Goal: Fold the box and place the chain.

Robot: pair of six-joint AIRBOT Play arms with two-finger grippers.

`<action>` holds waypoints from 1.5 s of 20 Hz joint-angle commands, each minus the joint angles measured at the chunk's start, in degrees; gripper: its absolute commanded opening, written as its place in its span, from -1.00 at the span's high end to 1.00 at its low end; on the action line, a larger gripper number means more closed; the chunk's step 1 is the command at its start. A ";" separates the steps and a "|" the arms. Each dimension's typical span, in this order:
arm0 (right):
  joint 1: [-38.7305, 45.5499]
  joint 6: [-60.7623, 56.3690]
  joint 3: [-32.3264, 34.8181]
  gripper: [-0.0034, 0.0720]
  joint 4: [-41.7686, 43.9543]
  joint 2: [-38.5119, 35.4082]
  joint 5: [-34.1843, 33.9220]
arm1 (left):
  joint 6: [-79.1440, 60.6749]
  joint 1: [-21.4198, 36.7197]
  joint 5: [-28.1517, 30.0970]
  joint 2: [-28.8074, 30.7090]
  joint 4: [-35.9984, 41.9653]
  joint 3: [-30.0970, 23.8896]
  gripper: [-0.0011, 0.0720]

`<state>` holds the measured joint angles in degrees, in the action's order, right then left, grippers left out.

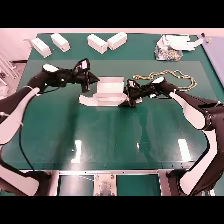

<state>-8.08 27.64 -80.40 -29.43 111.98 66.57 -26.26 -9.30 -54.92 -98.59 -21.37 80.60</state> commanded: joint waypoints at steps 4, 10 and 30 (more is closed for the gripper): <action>0.00 -0.02 -0.02 -0.40 0.02 0.02 -0.02 | 17.64 3.52 -11.23 2.40 -15.56 -0.09 -0.56; 0.00 -0.02 -0.02 -0.40 0.02 0.02 -0.02 | 13.68 3.39 -10.29 2.38 -16.33 -5.77 -0.84; 0.00 -0.02 -0.02 -0.40 0.02 0.02 -0.02 | 9.86 1.05 -6.01 -4.37 -7.69 -6.14 -0.63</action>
